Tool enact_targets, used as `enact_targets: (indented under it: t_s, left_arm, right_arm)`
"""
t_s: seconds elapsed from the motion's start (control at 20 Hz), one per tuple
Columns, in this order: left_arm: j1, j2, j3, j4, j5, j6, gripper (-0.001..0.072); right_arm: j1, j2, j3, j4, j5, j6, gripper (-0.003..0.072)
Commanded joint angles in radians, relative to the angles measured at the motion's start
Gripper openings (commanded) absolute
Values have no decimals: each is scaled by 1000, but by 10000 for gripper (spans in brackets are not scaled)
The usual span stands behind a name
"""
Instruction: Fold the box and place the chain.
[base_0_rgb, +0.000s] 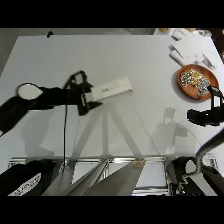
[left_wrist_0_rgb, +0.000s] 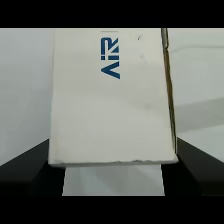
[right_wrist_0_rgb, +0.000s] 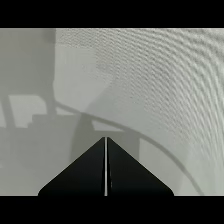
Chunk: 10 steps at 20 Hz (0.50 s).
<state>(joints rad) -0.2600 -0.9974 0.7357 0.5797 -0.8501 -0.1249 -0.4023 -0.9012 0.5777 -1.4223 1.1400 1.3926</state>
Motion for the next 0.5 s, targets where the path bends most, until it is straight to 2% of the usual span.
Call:
enact_targets:
  t_s: [0.0, 0.1, 0.25, 0.35, 0.45]
  left_arm:
    - [209, 147, 1, 273, 6, -422, 133]
    - [328, 170, 1, 415, -12, -576, 135]
    - [473, 148, -2, 575, -90, -717, 157]
    - [548, 104, -2, 606, -162, -740, 155]
    - [589, 53, -5, 597, -188, -755, 152]
  right_arm:
    - [-1, -1, 0, 5, 0, 2, 19]
    - [-1, -1, 0, 5, 0, 2, 19]
    - [-1, -1, 0, 5, 0, 1, 19]
    - [-1, -1, 0, 5, 0, 1, 19]
    - [-1, -1, 0, 5, 0, 1, 19]
